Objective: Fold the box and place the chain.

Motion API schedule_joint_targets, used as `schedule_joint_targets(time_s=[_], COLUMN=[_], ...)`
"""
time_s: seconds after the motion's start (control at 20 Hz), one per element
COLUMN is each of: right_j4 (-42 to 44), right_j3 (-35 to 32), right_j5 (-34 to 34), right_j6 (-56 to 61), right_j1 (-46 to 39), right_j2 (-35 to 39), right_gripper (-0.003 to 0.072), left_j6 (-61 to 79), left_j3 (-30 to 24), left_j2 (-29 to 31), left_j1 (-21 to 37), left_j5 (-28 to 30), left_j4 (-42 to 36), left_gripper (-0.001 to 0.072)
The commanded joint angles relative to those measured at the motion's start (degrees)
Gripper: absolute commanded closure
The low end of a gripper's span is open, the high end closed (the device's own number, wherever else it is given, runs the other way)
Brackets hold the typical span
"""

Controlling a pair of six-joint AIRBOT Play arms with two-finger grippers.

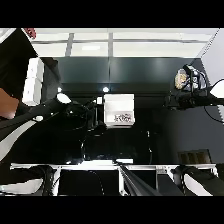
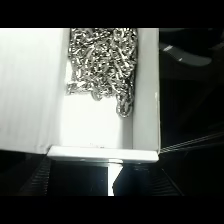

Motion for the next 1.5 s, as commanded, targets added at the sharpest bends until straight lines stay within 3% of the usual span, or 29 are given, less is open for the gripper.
schedule_joint_targets(time_s=[0.0, 0.15, 0.2, 0.3, 0.45, 0.5, 0.55, 0.7, 0.8, 0.95, 1.15, 1.25, 1.35, 1.45], right_j4=[0.0, 0.0, -0.02, 0.02, 1.6, 4.0, 8.24, 18.18, 24.98, 34.69, 32.0, 31.01, 23.23, 21.33], right_j3=[-0.02, -0.02, -0.04, -0.26, -0.39, -0.37, -0.13, 8.59, 17.46, 24.17, 24.17, 24.17, 23.39, 18.88], right_j5=[-0.94, -0.81, -0.66, -0.96, -3.41, -6.6, -10.49, -18.75, -15.34, -0.04, 10.25, 13.66, 15.96, 15.04], right_j6=[0.0, 0.0, 0.0, 0.0, -0.02, -1.38, -5.84, -12.09, -17.79, -34.93, -57.07, -59.17, -56.22, -56.15], right_j1=[0.0, 0.0, 0.0, 0.02, 1.29, 2.38, 3.61, 6.38, 6.71, 7.37, 7.91, 8.09, 9.09, 10.12], right_j2=[0.04, 0.0, -0.07, -0.2, -1.46, -2.43, -3.82, -15.21, -25.24, -34.29, -32.7, -30.03, -27.21, -24.85], right_gripper=[0.04, 0.0401, 0.04, 0.0401, 0.0392, 0.0114, -0.0019, -0.0019, -0.0019, -0.0018, -0.0018, -0.0019, -0.0018, -0.0018], left_j6=[-0.28, -0.26, -0.26, -0.26, -0.28, -0.28, -0.28, -0.28, -0.28, -0.28, -0.26, -0.26, -0.26, -0.28], left_j3=[0.11, 0.11, 0.11, 0.11, 0.11, 0.11, 0.11, 0.11, 0.11, 0.11, 0.11, 0.11, 0.11, 0.11], left_j2=[-0.07, -0.07, -0.07, -0.07, -0.07, -0.07, -0.07, -0.07, -0.07, -0.07, -0.07, -0.07, -0.07, -0.07], left_j1=[-0.92, -0.92, -0.92, -0.92, -0.92, -0.92, -0.92, -0.92, -0.92, -0.92, -0.92, -0.92, -0.92, -0.92], left_j5=[0.79, 0.76, 0.76, 0.76, 0.79, 0.79, 0.79, 0.79, 0.76, 0.79, 0.76, 0.76, 0.76, 0.76], left_j4=[1.31, 1.27, 1.27, 1.29, 1.29, 1.29, 1.29, 1.29, 1.29, 1.29, 1.31, 1.29, 1.27, 1.29], left_gripper=[-0.0007, 0.0018, 0.0065, 0.0312, 0.0319, 0.0319, 0.0319, 0.0319, 0.0318, 0.0318, 0.0318, 0.0318, 0.0318, 0.0318])
